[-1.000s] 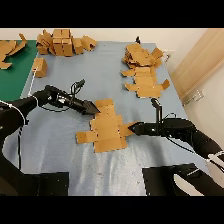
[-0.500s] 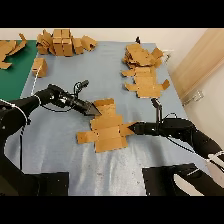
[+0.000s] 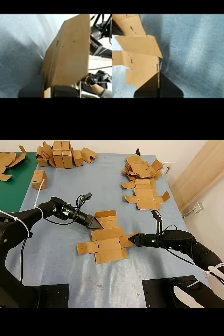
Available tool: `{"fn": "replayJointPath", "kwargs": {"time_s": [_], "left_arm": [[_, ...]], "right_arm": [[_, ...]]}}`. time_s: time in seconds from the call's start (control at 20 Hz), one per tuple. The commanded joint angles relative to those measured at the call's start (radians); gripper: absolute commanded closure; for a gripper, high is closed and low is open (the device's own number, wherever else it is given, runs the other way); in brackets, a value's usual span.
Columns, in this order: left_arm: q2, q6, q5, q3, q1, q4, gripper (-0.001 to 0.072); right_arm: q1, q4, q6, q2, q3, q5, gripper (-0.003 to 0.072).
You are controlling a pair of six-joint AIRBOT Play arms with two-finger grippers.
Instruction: Fold the box.
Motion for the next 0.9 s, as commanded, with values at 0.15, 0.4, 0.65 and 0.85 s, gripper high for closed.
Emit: {"fn": "replayJointPath", "kwargs": {"time_s": [0.15,0.4,0.65,0.85], "left_arm": [[-0.001,0.013,0.027,0.001,-0.002,-0.002,0.0699],[-0.001,0.034,0.031,0.001,-0.002,-0.002,0.0699],[0.009,0.068,-0.01,0.01,-0.003,0.008,0.07],[0.108,0.106,-0.005,0.009,-0.037,0.126,0.07]], "right_arm": [[0.001,0.0,0.0,0.0,-0.001,0.0,0.0689],[0.001,0.0,0.0,0.0,-0.001,0.0,0.0685],[-0.004,-0.024,0.004,0.0,0.009,0.034,0.0405],[-0.079,-0.111,0.1,0.019,0.101,0.032,0.0405]]}}
